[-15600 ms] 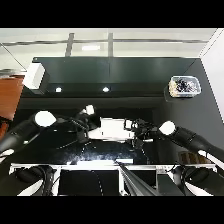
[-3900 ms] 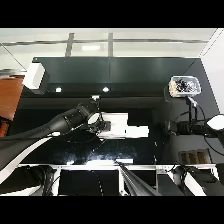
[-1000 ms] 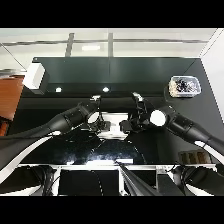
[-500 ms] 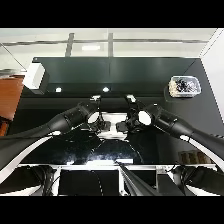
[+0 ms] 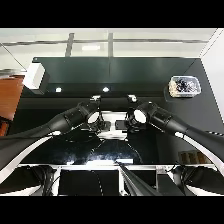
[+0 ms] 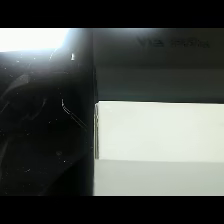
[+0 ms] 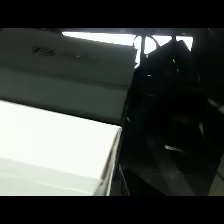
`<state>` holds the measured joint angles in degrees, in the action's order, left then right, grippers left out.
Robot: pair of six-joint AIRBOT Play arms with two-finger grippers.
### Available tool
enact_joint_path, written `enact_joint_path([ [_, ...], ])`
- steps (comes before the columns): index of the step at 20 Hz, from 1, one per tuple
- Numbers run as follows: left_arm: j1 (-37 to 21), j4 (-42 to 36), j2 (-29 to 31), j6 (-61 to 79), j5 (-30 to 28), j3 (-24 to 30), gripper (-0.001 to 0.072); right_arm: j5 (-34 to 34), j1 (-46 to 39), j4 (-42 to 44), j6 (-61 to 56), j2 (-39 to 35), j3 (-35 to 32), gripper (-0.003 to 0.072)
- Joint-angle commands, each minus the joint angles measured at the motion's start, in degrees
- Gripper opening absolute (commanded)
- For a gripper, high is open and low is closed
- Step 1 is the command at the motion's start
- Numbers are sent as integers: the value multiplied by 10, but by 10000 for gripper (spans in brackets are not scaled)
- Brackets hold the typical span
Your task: Fold the box and place the chain.
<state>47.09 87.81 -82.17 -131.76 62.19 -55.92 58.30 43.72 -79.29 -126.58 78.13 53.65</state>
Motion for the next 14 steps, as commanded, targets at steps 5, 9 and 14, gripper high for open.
enact_joint_path([
  [5,-1,2,0,0,0,0,30,53,1,-3,-35,40,42,236],
  [9,-1,2,0,0,0,0,30,60,4,-3,-39,47,44,236],
  [14,0,0,0,0,0,0,30,60,4,-3,-46,53,44,187],
])
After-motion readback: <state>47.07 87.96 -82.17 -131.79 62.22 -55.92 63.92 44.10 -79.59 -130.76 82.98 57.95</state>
